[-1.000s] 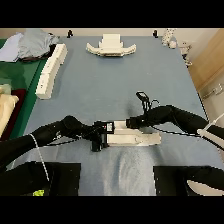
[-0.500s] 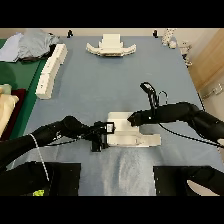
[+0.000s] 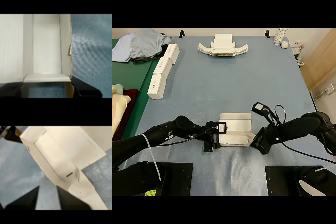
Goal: Fold the box.
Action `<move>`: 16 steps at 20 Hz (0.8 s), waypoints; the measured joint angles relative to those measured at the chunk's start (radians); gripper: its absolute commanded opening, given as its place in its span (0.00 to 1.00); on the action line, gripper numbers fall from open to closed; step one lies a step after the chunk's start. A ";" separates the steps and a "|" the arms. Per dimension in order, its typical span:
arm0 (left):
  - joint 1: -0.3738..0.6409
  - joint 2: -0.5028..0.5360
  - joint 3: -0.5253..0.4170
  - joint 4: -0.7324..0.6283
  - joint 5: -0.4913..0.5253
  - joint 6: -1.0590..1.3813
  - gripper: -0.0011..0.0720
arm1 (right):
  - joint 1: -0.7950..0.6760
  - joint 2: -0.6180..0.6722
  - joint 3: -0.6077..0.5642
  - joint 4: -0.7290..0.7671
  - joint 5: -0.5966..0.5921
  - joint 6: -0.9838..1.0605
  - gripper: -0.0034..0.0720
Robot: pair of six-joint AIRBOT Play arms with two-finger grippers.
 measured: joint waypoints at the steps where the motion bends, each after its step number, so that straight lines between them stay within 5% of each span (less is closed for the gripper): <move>1: 0.000 0.000 0.000 0.000 0.000 0.000 0.67 | 0.000 -0.001 -0.008 -0.031 -0.007 -0.042 0.93; 7: 0.000 0.000 0.000 0.000 0.000 0.000 0.67 | 0.000 -0.031 -0.043 -0.196 0.079 -0.322 0.93; 12: 0.000 0.000 0.000 0.000 0.000 0.000 0.67 | 0.000 -0.085 -0.053 -0.155 0.184 -0.495 0.86; 14: 0.000 0.000 0.000 0.000 0.000 0.000 0.67 | 0.000 -0.106 -0.055 -0.121 0.214 -0.548 0.45; 16: 0.000 0.000 0.000 0.000 0.000 0.000 0.67 | 0.000 -0.117 -0.055 -0.087 0.224 -0.581 0.25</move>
